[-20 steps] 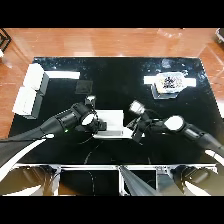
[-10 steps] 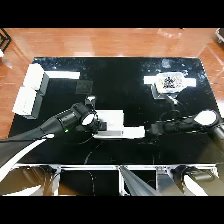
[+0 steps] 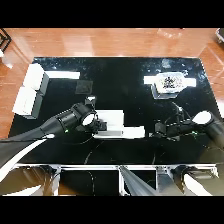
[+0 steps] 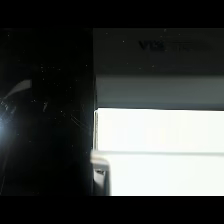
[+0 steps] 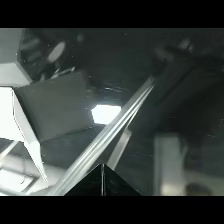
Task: Fold the box and place the chain.
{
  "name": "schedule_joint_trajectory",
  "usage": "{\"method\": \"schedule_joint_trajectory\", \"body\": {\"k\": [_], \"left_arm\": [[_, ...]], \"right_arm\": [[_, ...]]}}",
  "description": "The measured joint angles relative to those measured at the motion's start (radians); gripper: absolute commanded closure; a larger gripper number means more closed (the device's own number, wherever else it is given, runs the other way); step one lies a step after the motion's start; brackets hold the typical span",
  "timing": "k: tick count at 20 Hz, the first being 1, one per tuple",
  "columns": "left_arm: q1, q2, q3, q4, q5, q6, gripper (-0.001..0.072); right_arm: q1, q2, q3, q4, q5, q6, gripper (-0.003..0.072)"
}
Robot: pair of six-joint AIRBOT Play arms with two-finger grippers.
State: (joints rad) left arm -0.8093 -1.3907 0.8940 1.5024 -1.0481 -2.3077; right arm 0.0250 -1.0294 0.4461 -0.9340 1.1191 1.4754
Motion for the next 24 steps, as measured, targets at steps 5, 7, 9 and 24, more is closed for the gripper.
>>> {"method": "schedule_joint_trajectory", "body": {"k": [5, 7, 9, 24], "left_arm": [[0.000, 0.000, 0.000, -0.003, 0.000, 0.000, 0.0690], [0.000, 0.000, 0.000, -0.004, 0.000, 0.000, 0.0690], [0.000, 0.000, 0.000, -0.004, -0.001, -0.001, 0.0690], [0.000, 0.000, 0.000, -0.005, -0.006, 0.000, 0.0690]], "right_arm": [[0.146, -0.116, -0.003, 0.138, -0.134, 0.000, 0.0663], [0.182, -0.142, -0.004, 0.210, -0.177, -0.040, 0.0662], [0.210, -0.155, -0.004, 0.270, -0.204, -0.087, 0.0599], [0.251, -0.170, 0.142, 0.333, -0.047, -0.209, 0.0019]]}}
